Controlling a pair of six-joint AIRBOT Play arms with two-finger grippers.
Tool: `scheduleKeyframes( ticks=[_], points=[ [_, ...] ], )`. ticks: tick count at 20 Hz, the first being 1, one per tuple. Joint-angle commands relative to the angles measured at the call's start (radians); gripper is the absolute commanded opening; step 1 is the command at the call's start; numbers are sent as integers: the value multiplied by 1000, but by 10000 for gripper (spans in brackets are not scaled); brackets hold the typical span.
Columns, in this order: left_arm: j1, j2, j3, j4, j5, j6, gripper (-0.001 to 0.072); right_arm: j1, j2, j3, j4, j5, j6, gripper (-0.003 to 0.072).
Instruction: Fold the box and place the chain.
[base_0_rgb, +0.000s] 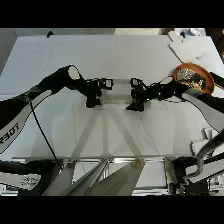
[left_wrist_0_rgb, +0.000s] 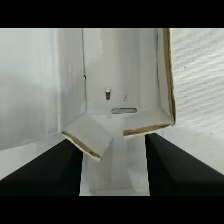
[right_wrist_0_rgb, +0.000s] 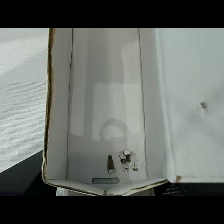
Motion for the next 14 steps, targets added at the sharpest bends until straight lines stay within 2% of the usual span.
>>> scheduleKeyframes(
  ticks=[1,6,7,10,13,14],
  points=[
    [-1,-16,-1,-10,-30,6,396,1,1,0,0,0,0,518],
    [-1,-18,-1,-53,-33,24,415,1,1,0,0,0,0,518],
    [-1,-19,-1,-53,-29,26,376,1,1,0,0,0,0,518],
    [-1,-19,-1,-53,6,25,367,1,1,0,0,0,0,518],
    [-1,-19,-1,-53,35,25,311,1,1,0,0,0,0,518],
    [-1,-19,-1,-53,41,26,248,1,1,0,0,0,0,518]
  ],
)
